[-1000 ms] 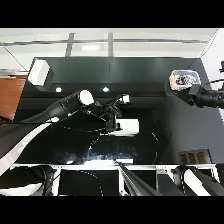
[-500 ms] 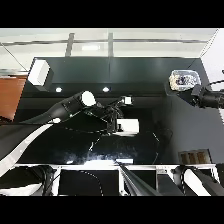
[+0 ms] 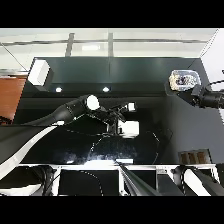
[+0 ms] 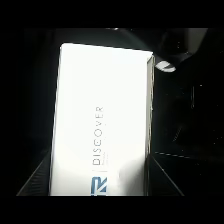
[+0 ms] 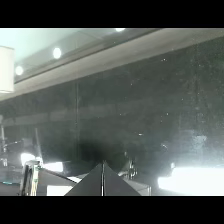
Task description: Fold the box and place the chain.
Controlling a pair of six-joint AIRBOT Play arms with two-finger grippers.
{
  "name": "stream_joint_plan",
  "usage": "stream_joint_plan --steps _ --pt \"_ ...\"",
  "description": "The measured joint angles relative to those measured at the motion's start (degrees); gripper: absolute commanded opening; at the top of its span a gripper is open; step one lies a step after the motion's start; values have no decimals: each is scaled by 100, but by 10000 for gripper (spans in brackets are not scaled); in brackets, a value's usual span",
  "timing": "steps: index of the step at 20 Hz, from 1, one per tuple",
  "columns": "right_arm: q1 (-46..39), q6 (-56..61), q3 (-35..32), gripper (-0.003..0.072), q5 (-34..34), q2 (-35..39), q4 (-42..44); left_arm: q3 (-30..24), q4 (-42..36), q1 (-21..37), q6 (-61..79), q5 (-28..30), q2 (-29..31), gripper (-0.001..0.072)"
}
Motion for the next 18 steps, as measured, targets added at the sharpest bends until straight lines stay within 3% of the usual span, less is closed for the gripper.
stream_joint_plan --steps 4,5,7,10,13,18 --pt "0 0 0 18 0 0 -2 2 136 -105 96 149 -225 705" --pt "0 0 0 18 0 0 0 2 195 -155 131 212 -267 673" --pt "2 0 0 18 0 0 0 20 330 -245 151 319 -302 338" --pt "0 0 0 18 -2 -2 4 63 658 -247 -212 365 -190 326" --pt "0 2 0 18 2 0 7 90 1088 114 -938 236 170 326" --pt "2 4 0 18 2 0 7 98 1797 1794 -2682 -1038 769 328"
